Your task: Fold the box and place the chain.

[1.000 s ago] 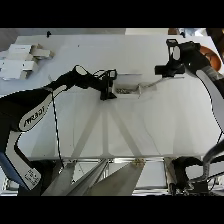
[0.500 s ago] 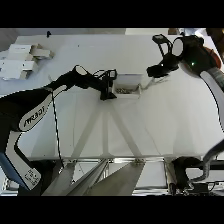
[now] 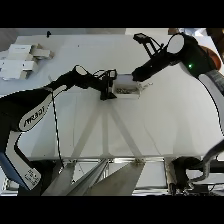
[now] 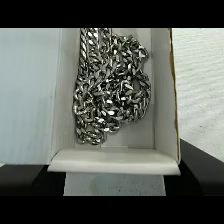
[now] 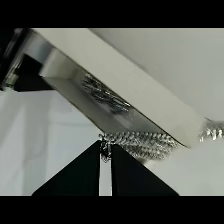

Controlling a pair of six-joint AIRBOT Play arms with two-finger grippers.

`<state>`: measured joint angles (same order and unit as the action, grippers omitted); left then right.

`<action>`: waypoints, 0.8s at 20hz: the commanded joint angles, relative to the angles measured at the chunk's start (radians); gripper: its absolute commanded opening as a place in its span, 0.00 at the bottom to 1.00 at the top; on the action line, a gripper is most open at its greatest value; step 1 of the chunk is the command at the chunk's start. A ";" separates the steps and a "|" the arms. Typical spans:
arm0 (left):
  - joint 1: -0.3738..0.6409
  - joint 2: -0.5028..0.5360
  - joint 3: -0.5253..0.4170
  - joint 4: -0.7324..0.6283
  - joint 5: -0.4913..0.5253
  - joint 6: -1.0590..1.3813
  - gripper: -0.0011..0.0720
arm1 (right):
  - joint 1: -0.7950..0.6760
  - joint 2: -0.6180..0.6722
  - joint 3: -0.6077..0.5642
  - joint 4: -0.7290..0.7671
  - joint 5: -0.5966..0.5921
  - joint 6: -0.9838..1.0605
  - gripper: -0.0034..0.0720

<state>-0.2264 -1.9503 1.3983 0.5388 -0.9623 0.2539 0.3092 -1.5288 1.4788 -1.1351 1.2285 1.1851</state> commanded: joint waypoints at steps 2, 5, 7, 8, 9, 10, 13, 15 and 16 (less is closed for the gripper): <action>0.000 0.000 0.000 0.000 0.000 0.000 0.40 | 0.005 0.001 0.001 0.212 -0.012 -0.200 0.07; 0.000 0.000 0.000 0.000 0.000 0.000 0.40 | 0.005 0.001 0.001 0.308 -0.015 -0.306 0.07; 0.000 0.000 0.000 0.000 0.000 0.000 0.40 | 0.005 0.001 0.001 0.350 -0.022 -0.365 0.07; 0.000 0.000 0.000 0.000 0.000 0.000 0.40 | 0.005 0.001 0.001 0.362 -0.034 -0.386 0.07; 0.000 0.000 0.000 0.000 0.000 0.000 0.40 | 0.005 0.001 0.001 0.366 -0.051 -0.387 0.07; 0.000 0.000 0.000 0.000 0.000 0.000 0.40 | 0.005 0.001 0.001 0.364 -0.062 -0.387 0.07; 0.000 0.000 0.000 0.000 0.000 0.000 0.40 | 0.005 0.000 0.001 0.333 -0.064 -0.385 0.07; 0.000 0.000 0.000 0.000 0.000 0.000 0.40 | 0.005 -0.006 0.001 0.268 -0.054 -0.378 0.07; 0.000 0.000 0.000 0.000 0.000 0.000 0.40 | 0.005 -0.010 0.001 0.230 -0.043 -0.367 0.07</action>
